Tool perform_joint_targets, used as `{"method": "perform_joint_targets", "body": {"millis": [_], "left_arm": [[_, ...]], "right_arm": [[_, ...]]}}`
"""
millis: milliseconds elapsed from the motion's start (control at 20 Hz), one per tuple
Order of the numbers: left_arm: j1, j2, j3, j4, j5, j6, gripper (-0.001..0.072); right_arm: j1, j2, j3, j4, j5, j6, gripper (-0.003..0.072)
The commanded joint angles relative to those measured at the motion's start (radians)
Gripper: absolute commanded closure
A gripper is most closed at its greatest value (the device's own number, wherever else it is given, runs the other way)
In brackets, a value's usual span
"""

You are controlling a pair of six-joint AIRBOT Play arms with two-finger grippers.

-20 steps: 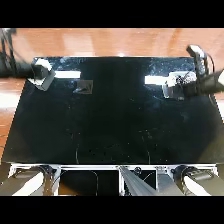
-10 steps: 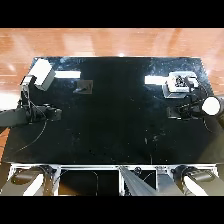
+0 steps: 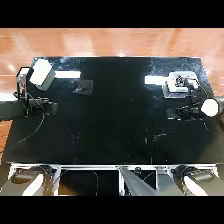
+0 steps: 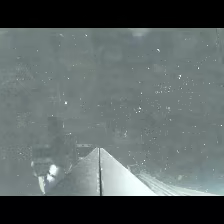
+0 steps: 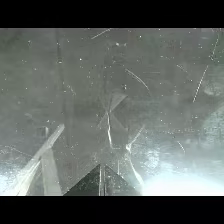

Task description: Fold the box and place the chain.

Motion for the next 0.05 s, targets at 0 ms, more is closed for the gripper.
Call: {"method": "perform_joint_targets", "body": {"millis": [0], "left_arm": [[0.000,-0.007,0.010,0.007,-0.001,-0.003,0.0692]], "right_arm": [[0.000,0.001,-0.001,0.000,0.000,0.001,0.0639]]}}
